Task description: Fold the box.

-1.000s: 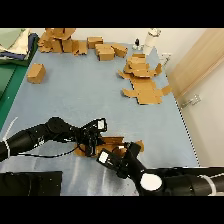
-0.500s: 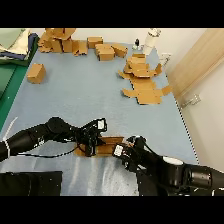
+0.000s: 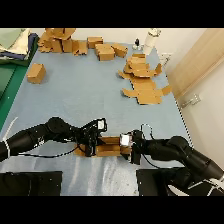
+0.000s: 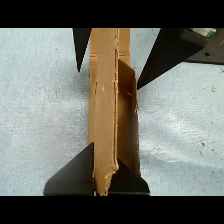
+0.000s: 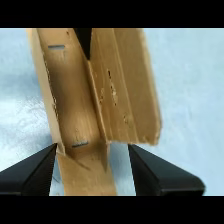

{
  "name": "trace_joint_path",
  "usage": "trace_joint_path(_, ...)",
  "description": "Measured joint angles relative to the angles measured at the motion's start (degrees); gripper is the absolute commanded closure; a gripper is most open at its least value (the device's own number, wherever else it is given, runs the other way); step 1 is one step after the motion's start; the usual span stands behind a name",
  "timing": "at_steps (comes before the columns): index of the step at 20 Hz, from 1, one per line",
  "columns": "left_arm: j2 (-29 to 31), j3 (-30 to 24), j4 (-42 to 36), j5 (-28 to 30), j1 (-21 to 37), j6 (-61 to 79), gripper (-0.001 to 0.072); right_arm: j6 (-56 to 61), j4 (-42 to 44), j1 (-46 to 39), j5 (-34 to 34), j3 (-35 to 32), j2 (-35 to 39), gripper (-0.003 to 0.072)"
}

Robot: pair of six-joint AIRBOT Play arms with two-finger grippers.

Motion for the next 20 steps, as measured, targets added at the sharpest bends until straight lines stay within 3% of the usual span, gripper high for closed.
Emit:
trace_joint_path(4,0.0,0.0,0.0,0.0,0.0,0.0,0.0697,-15.3,11.8,-7.0,-4.1,2.7,-9.6,-0.0034)
trace_joint_path(9,0.0,0.0,0.0,-0.1,0.0,0.0,0.0697,-21.3,16.1,-9.3,-8.2,6.3,-18.2,-0.0030)
trace_joint_path(16,0.0,0.0,0.0,-0.1,0.0,0.0,0.0697,-19.8,13.4,-9.8,-12.4,7.1,-17.8,-0.0027)
trace_joint_path(20,0.0,0.0,0.0,0.0,0.0,0.0,0.0697,-19.1,13.6,-9.8,-11.2,6.3,-17.6,-0.0027)
